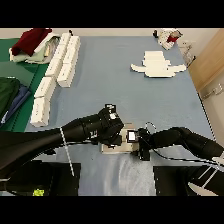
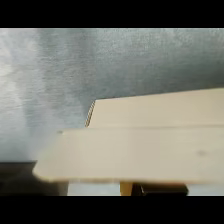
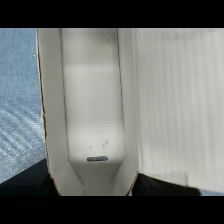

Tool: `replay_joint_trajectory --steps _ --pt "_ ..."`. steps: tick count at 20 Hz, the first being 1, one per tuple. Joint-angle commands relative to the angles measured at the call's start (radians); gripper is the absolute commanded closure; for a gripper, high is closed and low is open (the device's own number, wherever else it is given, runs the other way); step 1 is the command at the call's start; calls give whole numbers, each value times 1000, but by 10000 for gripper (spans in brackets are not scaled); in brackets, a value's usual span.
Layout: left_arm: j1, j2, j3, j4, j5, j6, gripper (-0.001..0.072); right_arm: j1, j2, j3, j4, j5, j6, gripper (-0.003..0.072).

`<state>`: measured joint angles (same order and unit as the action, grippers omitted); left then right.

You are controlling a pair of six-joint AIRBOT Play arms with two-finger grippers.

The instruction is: Fold the box.

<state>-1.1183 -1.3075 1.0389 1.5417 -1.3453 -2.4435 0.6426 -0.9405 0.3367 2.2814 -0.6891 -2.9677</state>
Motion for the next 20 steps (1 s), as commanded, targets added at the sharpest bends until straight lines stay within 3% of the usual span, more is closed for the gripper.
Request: replay_joint_trajectory --steps 1,5,6,7,8,14,17,20 --pt "0 10 54 14 -150 140 280 1 0 1 0 0 0 256" --pt "0 121 58 46 -192 228 289 1 1 1 0 0 0 257" --pt "0 161 57 58 -190 245 370 1 1 1 0 0 0 256" --pt "0 203 56 76 -180 280 623 1 1 1 0 0 0 256" --pt "0 240 56 94 -162 320 695 1 1 1 0 0 0 256" --pt "26 330 14 80 -68 608 696 1 1 1 0 0 0 256" --pt "170 457 -151 -106 92 928 696 1 0 1 0 0 0 257" --pt "359 563 -327 -365 159 1534 692 1 1 1 0 0 0 256"
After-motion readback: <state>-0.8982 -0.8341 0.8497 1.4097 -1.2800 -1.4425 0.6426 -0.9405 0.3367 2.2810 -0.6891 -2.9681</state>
